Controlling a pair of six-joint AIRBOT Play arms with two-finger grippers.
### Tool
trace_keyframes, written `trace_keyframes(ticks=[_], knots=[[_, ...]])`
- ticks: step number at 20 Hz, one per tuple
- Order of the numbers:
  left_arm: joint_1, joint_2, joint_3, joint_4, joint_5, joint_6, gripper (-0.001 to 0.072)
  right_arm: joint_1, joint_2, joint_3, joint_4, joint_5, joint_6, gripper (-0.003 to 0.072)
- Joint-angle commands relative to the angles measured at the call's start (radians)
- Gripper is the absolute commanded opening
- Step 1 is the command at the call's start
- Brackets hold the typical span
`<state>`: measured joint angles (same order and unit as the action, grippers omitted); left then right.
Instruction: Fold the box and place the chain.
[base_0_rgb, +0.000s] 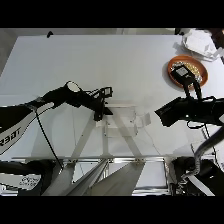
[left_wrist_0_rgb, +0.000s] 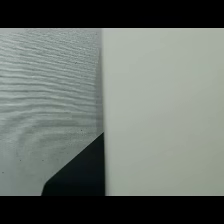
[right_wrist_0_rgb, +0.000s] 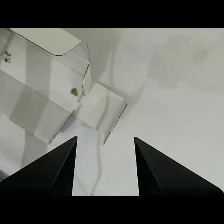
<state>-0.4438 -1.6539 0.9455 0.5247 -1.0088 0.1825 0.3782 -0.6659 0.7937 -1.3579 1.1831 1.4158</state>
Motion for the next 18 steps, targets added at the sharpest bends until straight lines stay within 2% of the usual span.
trace_keyframes(ticks=[1, 6, 18], knots=[[0.000, 0.009, 0.000, 0.000, 0.023, -0.014, 0.0007, 0.000, 0.001, 0.000, 0.000, 0.000, 0.000, 0.0401], [0.000, 0.045, 0.000, 0.015, 0.093, -0.014, 0.0007, 0.000, 0.001, 0.000, 0.000, -0.010, -0.003, 0.0401], [0.000, 0.042, 0.000, 0.014, 0.070, -0.003, 0.0007, 0.000, 0.001, 0.000, 0.000, -0.010, -0.003, 0.0401]])
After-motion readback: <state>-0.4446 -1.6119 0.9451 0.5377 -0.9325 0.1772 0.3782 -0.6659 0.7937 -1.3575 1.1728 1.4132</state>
